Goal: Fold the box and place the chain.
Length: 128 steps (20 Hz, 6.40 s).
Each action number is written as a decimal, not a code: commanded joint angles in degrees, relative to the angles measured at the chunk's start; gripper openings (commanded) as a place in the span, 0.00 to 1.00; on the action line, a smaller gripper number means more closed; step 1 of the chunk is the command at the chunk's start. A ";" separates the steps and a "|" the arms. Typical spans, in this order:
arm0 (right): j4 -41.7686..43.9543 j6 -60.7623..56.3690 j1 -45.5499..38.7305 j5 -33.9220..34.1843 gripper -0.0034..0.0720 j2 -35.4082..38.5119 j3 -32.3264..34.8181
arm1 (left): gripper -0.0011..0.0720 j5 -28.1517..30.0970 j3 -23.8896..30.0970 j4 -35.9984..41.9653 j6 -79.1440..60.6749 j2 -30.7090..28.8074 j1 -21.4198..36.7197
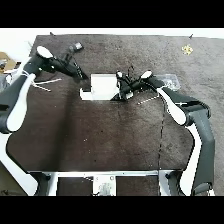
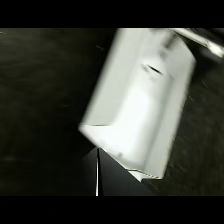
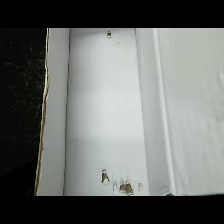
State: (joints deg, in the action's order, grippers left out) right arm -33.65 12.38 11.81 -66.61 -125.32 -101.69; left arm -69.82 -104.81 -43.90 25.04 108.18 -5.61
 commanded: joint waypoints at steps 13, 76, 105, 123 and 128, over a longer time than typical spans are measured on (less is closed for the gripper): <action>0.00 0.00 0.04 -0.04 0.65 -0.02 0.02 | 0.03 3.74 21.77 -2.01 39.69 -4.28 8.20; 0.00 0.00 0.02 -0.04 0.65 -0.02 0.02 | 0.46 0.33 21.20 18.27 28.46 1.95 4.50; 0.00 0.00 0.02 -0.04 0.65 -0.02 0.02 | 0.47 4.35 5.64 -19.80 63.39 1.97 -10.97; 0.00 0.00 0.02 -0.04 0.65 -0.02 0.02 | 0.47 -6.03 -7.56 -49.31 87.89 9.51 -22.23; 0.02 0.00 0.02 -0.04 0.65 -0.02 0.02 | 0.41 -6.05 -7.56 -52.13 90.27 10.05 -23.21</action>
State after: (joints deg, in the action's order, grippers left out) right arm -33.65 12.40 11.81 -66.63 -125.32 -101.69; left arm -75.55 -112.01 -93.73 113.51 117.80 -28.27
